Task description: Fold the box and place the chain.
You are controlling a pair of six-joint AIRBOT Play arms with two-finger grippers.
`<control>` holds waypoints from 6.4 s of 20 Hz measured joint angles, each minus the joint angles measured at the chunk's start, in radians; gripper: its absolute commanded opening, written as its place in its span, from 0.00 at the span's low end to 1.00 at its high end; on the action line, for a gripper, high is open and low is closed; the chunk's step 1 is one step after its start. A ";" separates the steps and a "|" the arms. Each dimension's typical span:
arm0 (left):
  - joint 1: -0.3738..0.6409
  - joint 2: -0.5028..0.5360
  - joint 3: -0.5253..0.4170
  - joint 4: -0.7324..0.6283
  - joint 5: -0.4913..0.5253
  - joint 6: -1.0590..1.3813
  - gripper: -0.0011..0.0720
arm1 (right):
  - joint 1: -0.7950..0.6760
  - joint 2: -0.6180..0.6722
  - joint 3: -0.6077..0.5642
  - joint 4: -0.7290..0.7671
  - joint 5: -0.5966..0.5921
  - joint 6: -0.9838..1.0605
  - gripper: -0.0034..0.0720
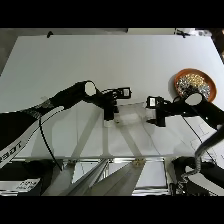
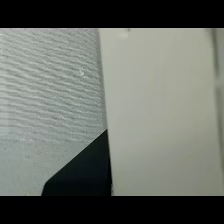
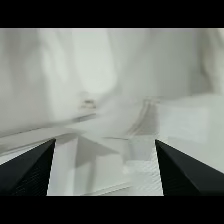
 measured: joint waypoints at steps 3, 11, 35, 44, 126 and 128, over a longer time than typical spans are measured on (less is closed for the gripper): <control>0.000 0.000 0.000 0.001 0.000 0.000 0.03 | -0.007 0.000 0.006 0.005 -0.002 -0.012 0.94; 0.000 0.000 0.000 0.002 0.000 0.000 0.03 | -0.029 0.025 0.006 -0.061 0.016 -0.012 0.94; 0.000 0.000 0.000 0.003 -0.001 0.001 0.03 | 0.101 0.166 -0.106 -0.066 -0.045 0.177 0.94; 0.000 0.000 0.000 0.002 0.000 0.000 0.03 | 0.075 0.140 -0.060 -0.013 -0.077 0.084 0.94; 0.000 0.001 0.000 0.002 0.000 0.000 0.03 | 0.117 -0.132 -0.041 0.059 -0.034 -0.061 0.59; 0.000 0.001 0.000 0.002 0.000 0.000 0.03 | 0.117 -0.132 -0.041 0.058 -0.034 -0.060 0.59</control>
